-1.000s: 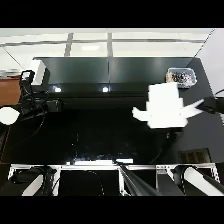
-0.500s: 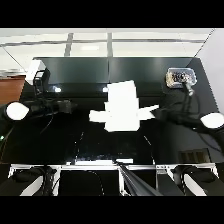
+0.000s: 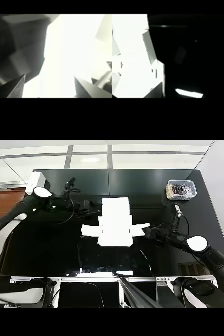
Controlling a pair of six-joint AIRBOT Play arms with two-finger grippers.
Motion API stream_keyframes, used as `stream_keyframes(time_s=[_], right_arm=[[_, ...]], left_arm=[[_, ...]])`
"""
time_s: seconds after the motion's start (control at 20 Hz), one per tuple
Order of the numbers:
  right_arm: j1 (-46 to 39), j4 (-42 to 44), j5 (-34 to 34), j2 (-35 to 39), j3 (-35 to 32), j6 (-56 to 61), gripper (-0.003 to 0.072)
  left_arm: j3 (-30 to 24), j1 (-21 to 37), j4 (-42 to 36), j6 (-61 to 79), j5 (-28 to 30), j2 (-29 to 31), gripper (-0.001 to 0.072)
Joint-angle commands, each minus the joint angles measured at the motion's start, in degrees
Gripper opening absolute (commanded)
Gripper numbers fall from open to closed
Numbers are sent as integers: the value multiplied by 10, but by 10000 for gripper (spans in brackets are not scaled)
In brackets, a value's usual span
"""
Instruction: Fold the box and place the chain.
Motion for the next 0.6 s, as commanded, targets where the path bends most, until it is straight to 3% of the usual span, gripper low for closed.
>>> stream_keyframes(time_s=[0.0, 0.3, 0.4, 0.45, 0.55], right_arm=[[5, 1, -2, 0, -2, 1, 19], [5, 1, 11, 0, -2, 1, 19], [5, 0, 13, 0, -2, 1, 20], [5, 0, 15, 0, -2, 1, 20], [5, -2, 15, 0, -2, 1, 20]], left_arm=[[73, -2, -65, 41, -53, -100, 708], [205, -28, -33, 42, -260, -222, 706], [240, -44, -8, 75, -346, -250, 672], [250, -52, 2, 91, -366, -257, 615], [255, -61, 7, 113, -353, -257, 510]])
